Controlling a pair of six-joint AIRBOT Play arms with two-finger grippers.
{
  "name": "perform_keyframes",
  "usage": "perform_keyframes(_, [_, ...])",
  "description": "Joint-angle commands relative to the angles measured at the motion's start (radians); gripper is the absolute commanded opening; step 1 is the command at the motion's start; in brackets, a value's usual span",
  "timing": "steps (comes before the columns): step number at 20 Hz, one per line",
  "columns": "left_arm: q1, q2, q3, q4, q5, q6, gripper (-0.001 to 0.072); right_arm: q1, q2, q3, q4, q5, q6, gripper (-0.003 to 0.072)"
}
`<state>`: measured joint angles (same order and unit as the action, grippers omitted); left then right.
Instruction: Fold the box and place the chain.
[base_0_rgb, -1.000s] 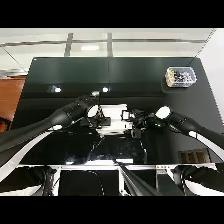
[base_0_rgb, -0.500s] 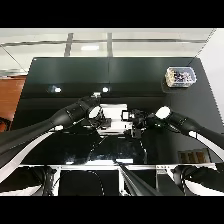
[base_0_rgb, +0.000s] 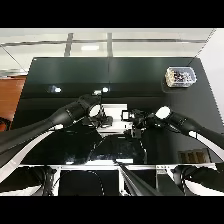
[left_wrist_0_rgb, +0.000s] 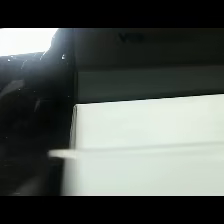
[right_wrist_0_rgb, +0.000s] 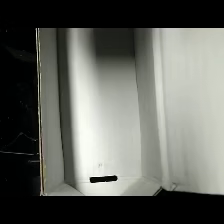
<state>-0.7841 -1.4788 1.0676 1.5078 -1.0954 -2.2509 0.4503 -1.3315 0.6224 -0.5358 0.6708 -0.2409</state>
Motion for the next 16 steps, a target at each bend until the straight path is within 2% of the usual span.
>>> perform_keyframes(1, [-0.001,0.000,0.012,-0.006,0.002,-0.001,0.0026,0.000,-0.001,0.001,0.000,0.000,-0.002,0.0168])
perform_keyframes(9, [-0.001,0.000,0.012,-0.005,-0.014,-0.001,0.0026,0.000,-0.001,0.001,-0.001,0.003,-0.002,0.0169])
perform_keyframes(10, [-0.001,0.000,0.012,-0.005,-0.017,-0.001,0.0026,0.000,-0.001,0.001,0.001,0.002,0.000,0.0187])
perform_keyframes(11, [-0.001,0.000,0.012,-0.005,-0.017,-0.001,0.0026,0.000,0.000,0.001,0.001,0.002,0.020,0.0541])
perform_keyframes(12, [-0.001,0.000,0.012,-0.005,-0.017,-0.001,0.0026,0.000,0.005,0.001,-0.005,0.002,0.045,0.0720])
perform_keyframes(13, [-0.001,0.000,0.012,-0.005,-0.017,-0.001,0.0026,0.000,0.018,0.001,-0.039,0.008,0.080,0.0720])
perform_keyframes(16, [-0.001,0.000,0.012,-0.005,-0.017,0.000,0.0027,0.000,0.096,0.001,-0.274,0.054,0.239,0.0719])
